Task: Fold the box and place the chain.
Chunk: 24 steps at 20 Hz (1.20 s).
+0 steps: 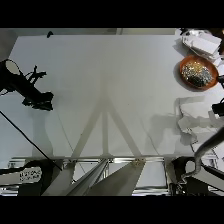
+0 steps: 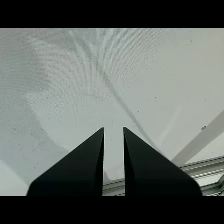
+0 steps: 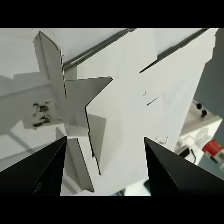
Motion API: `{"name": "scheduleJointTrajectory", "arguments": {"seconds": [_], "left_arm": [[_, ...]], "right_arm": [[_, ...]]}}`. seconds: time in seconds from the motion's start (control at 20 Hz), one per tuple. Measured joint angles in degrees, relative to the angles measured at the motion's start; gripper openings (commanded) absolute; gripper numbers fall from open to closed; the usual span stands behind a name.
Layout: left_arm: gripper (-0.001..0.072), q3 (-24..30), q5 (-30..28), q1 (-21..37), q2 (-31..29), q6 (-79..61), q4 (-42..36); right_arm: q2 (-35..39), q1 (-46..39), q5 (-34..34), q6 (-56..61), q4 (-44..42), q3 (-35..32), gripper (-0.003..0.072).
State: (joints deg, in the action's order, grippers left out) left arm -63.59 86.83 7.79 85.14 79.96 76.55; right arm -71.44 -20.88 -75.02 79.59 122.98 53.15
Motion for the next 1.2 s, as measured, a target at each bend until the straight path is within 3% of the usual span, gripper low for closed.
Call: {"name": "scheduleJointTrajectory", "arguments": {"seconds": [0.15, 0.2, 0.25, 0.3, 0.55, 0.65, 1.0, 1.2], "left_arm": [[0.0132, 0.0, 0.0, 0.0, 0.0, 0.0, 0.0], [0.0132, 0.0, 0.0, 0.0, 0.0, 0.0, 0.0], [0.0132, 0.0, 0.0, 0.0, 0.0, 0.0, 0.0], [0.0132, 0.0, 0.0, 0.0, 0.0, 0.0, 0.0], [0.0132, 0.0, 0.0, 0.0, 0.0, 0.0, 0.0], [0.0132, 0.0, 0.0, 0.0, 0.0, 0.0, 0.0], [0.0132, 0.0, 0.0, 0.0, 0.0, 0.0, 0.0], [0.0132, 0.0, 0.0, 0.0, 0.0, 0.0, 0.0]], "right_arm": [[-3.1, -0.6, -1.7, -1.1, 2.2, 0.0, 0.0307], [-4.0, -0.7, -1.8, -1.2, 2.6, 0.0, 0.0194], [-4.7, -0.8, -2.0, -1.3, 3.0, 0.0, 0.0136], [-5.4, -0.9, -2.3, -1.3, 3.4, 0.0, 0.0011], [-7.2, -0.8, -4.2, -1.4, 3.1, 0.0, 0.0012], [-6.3, -0.3, -3.9, -1.5, -0.7, 0.0, 0.0012], [4.5, 7.3, 6.2, -5.6, -32.5, -5.4, 0.0011], [10.7, 15.9, 15.0, -5.4, -43.1, -12.8, 0.0011]]}}
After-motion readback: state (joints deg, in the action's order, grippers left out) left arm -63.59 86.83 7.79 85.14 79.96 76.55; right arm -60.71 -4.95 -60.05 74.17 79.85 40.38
